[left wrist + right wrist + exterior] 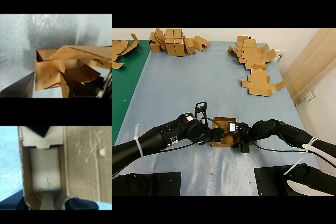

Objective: Fold the box.

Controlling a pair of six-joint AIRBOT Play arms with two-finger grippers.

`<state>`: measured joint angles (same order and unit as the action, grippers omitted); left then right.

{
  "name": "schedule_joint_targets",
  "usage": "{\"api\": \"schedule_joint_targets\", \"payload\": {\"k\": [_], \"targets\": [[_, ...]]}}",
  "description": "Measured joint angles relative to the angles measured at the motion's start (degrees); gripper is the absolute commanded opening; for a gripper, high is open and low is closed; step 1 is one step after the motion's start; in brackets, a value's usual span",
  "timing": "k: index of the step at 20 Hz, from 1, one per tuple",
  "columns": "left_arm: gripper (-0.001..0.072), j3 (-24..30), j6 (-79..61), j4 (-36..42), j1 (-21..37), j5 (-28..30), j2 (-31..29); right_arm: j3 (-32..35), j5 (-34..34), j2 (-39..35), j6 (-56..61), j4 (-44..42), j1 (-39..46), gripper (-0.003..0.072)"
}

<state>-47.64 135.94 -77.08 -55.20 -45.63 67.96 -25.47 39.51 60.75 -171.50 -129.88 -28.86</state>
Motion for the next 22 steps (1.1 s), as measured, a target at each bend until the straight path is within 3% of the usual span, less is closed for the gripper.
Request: {"api": "schedule_joint_targets", "payload": {"k": [22], "targets": [[0.0486, -10.27, -0.83, -4.79, -1.77, -11.34, 12.11, 0.0, 0.0, -0.02, 0.02, -0.02, 0.0, 0.05]]}}
